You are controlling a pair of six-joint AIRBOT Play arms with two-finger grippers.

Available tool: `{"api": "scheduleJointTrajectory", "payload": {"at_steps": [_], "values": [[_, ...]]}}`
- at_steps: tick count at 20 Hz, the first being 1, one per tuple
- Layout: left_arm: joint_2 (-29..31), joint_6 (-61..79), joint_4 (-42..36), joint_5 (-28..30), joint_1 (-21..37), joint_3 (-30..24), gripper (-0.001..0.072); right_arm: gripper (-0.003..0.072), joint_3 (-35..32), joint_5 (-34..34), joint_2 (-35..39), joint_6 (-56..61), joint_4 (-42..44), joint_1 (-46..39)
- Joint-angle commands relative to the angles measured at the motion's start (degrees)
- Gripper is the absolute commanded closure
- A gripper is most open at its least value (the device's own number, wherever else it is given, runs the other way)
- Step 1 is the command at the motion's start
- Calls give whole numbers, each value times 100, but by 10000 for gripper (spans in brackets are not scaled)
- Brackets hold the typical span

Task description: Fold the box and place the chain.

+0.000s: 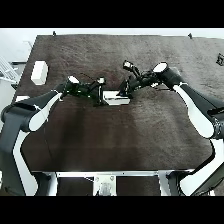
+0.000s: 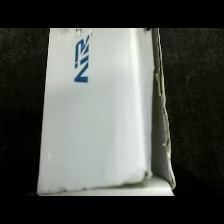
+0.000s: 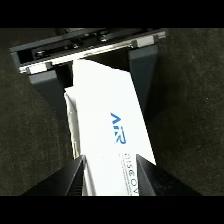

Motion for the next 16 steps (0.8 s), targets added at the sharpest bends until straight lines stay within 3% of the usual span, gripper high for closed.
{"api": "scheduleJointTrajectory", "payload": {"at_steps": [1,16], "values": [[2,9,2,0,4,0,182,312,-131,-186,-2,79,66,7],[2,9,2,0,4,0,182,303,-960,-94,2,-63,557,7]]}}
